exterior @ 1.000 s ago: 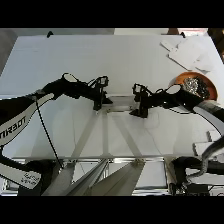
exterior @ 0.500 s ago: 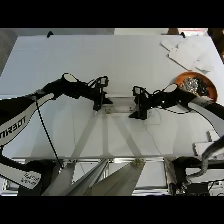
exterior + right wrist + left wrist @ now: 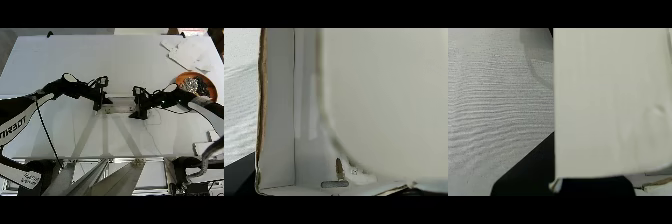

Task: Fold the box and place the chain.

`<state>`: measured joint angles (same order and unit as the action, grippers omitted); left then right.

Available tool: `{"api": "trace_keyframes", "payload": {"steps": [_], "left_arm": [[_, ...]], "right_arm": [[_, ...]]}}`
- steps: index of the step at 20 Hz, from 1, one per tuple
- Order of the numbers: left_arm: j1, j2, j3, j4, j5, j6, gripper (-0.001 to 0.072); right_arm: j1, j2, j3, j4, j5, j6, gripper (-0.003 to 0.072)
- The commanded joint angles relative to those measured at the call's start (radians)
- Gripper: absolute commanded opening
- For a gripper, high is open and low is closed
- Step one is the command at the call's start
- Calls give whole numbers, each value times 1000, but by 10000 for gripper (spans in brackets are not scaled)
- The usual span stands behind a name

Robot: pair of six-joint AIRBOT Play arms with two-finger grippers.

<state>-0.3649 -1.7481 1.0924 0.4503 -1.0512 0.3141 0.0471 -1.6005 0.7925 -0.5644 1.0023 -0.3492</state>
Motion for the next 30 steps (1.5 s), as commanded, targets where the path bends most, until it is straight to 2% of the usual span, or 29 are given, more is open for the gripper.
{"api": "trace_keyframes", "payload": {"steps": [1,4,5,6,8,30], "left_arm": [[0,0,0,0,1,0,13],[0,0,0,0,1,0,13],[0,0,0,0,1,0,13],[0,-1,0,0,1,0,13],[0,-1,0,0,1,0,13],[0,0,0,-1,1,0,13]], "right_arm": [[1,0,0,-4,13,0,693],[2,0,0,-3,8,0,682],[2,0,0,-4,2,0,634],[2,0,0,-5,3,0,547],[2,0,0,-5,3,0,457],[2,0,0,-4,4,0,459]]}}
